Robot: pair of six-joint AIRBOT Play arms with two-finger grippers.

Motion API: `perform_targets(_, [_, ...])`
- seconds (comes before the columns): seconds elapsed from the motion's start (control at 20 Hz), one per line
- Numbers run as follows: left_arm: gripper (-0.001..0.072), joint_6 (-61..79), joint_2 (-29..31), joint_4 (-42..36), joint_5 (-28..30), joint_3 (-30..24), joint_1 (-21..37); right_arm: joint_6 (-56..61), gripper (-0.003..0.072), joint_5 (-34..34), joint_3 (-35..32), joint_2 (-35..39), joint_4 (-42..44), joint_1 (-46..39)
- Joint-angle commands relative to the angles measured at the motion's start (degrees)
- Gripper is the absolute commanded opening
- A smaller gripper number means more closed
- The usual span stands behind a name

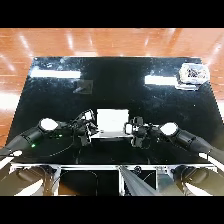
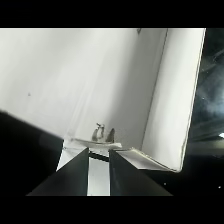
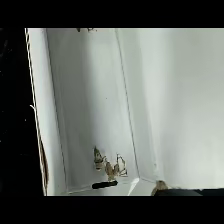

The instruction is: Fold the box and place the chain.

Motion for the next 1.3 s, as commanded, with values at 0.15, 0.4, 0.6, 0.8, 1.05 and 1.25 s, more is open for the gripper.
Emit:
perform_targets(0.15, [0.0245,0.48,-2.27,-0.55,0.09,2.01,-2.08,0.02,0.0622,0.00,0.04,0.02,0.07,0.00])
perform_targets(0.4, [0.0268,0.44,-3.02,-0.42,0.02,2.60,-2.08,0.02,0.0622,0.00,0.04,0.02,0.04,0.00])
perform_targets(0.6, [0.0481,0.44,-3.02,-0.44,0.04,2.64,-2.08,0.02,0.0622,0.00,0.04,0.02,0.07,0.00])
perform_targets(0.8, [0.0447,0.28,-3.02,-0.42,-0.04,2.64,-2.08,0.02,0.0622,0.00,0.04,0.02,0.04,0.02])
perform_targets(1.05, [0.0486,0.28,-3.02,-0.42,0.00,2.64,-2.08,0.02,0.0622,0.00,0.04,0.02,0.07,0.00])
perform_targets(1.25, [0.0512,0.28,-3.02,-0.42,-0.02,2.64,-2.08,0.02,0.0622,0.00,0.04,0.02,0.04,0.00])
